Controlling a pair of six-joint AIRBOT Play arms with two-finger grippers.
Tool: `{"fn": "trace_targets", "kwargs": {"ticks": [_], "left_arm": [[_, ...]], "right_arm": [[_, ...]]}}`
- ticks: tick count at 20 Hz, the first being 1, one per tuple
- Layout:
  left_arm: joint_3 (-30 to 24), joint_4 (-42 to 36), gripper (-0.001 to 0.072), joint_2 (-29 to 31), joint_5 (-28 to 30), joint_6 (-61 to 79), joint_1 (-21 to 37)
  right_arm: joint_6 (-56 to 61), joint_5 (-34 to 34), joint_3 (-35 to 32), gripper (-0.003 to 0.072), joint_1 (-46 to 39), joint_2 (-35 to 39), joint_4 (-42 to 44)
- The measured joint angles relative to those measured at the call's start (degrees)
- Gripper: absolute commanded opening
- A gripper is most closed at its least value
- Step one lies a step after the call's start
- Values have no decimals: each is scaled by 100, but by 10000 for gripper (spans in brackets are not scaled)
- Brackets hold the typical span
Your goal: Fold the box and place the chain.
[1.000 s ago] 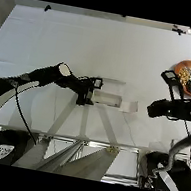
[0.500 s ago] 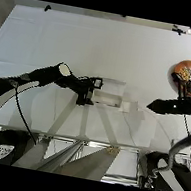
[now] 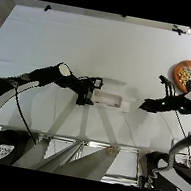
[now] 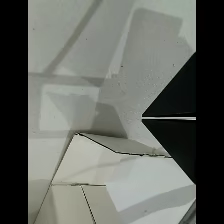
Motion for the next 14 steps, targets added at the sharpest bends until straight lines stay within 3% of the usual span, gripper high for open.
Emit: {"fn": "trace_targets", "kwargs": {"ticks": [6, 14], "left_arm": [[0, 0, 414, 0, 0, 0, 0], [0, 0, 414, 0, -2, 0, 0]], "right_arm": [[-107, -374, -116, 6, 345, -177, 48], [-564, -380, -227, 6, 407, -433, 671]]}}
